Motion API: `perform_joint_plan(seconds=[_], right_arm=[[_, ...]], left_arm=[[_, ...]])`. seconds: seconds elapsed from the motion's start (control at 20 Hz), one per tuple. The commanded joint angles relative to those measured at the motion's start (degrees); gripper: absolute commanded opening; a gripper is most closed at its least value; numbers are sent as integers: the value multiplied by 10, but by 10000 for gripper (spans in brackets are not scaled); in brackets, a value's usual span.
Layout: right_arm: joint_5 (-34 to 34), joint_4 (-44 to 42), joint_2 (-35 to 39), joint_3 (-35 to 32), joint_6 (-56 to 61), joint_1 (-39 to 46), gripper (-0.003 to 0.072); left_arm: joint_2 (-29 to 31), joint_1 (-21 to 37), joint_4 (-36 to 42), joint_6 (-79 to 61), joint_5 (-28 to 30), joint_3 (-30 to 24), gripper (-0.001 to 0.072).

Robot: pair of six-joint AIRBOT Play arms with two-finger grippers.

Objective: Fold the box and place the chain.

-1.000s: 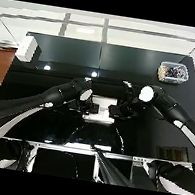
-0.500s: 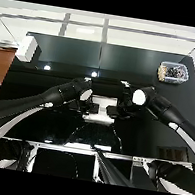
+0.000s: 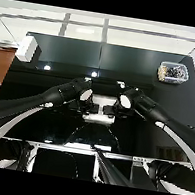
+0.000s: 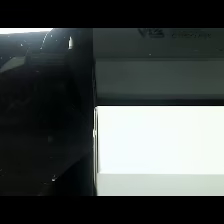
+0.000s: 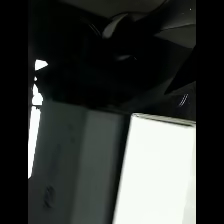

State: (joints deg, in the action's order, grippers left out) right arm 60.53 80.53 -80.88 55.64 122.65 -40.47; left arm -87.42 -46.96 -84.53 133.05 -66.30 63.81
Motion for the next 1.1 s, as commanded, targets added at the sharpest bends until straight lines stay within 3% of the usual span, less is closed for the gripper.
perform_joint_plan(seconds=[0.0,0.1,0.2,0.4,0.45,0.5,0.55,0.6,0.65,0.8,0.85,0.95,1.05], right_arm=[[0,14,-17,5,42,-8,343],[0,14,-17,5,45,-8,243],[1,-1,-17,5,54,-7,8],[-2,-10,-17,5,58,-7,12],[-2,-10,-17,5,58,-7,92],[-2,-10,-17,5,60,-7,221],[-1,-10,-17,5,60,-7,220],[2,-10,-17,5,59,-7,172],[5,-10,-17,5,53,-8,7],[-4,-10,-17,5,52,-7,9],[-6,-10,-17,5,52,-7,13],[2,-9,-13,5,48,-7,338],[12,-14,2,6,-8,-7,369]], left_arm=[[0,0,0,0,2,0,25],[0,0,0,0,2,0,25],[0,0,0,0,2,0,25],[0,0,0,0,2,0,25],[0,0,0,0,2,0,25],[0,0,0,0,2,0,25],[0,0,0,0,2,0,25],[0,0,0,0,2,0,25],[0,0,0,0,1,0,25],[0,0,0,0,-2,0,25],[0,0,0,0,-2,0,25],[0,0,0,0,-2,0,25],[0,0,0,0,-2,0,25]])
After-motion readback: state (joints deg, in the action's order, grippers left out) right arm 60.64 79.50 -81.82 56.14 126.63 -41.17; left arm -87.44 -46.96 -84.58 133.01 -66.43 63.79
